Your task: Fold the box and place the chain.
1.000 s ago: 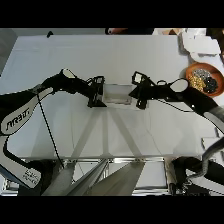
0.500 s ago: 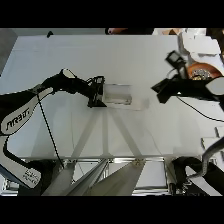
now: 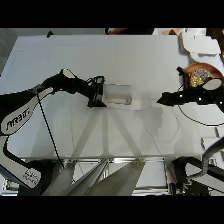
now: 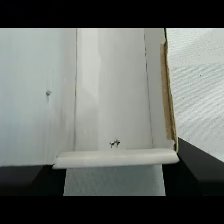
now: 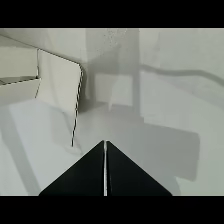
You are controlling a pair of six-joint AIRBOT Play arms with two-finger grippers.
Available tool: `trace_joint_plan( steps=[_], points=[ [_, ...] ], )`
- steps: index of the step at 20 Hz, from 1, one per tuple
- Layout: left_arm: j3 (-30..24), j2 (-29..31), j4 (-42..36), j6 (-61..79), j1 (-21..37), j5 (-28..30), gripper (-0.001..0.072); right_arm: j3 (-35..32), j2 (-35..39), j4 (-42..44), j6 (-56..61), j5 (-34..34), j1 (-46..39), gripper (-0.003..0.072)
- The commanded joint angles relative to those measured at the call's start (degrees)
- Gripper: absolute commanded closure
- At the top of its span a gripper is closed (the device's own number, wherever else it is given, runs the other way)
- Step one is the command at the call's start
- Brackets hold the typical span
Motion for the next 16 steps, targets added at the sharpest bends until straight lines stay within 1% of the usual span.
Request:
trace_joint_plan(
  steps=[1, 4, 6, 11, 16],
  points=[
    [0.0, 0.0, 0.0, 0.0, 0.0, 0.0, 0.0451, -0.1, -6.6, 4.6, 1.2, -1.2, 1.7, 0.0682],
    [0.0, 0.0, 0.0, 0.0, 0.0, 0.0, 0.0451, -0.1, -8.2, 5.9, 1.2, -5.8, 5.3, 0.0683],
    [0.0, 0.0, 0.0, 0.0, 0.0, 0.0, 0.0451, -0.1, -8.3, 8.5, 1.2, -7.2, 7.3, 0.0683],
    [0.0, 0.0, 0.0, 0.0, 0.0, 0.0, 0.0451, -0.1, -8.3, 11.8, 1.6, -9.2, 13.3, 0.0683],
    [0.0, 0.0, 0.0, 0.0, 0.0, 0.0, 0.0451, -0.1, -8.1, 19.7, 0.7, -8.2, 15.4, 0.0682]
  ],
)
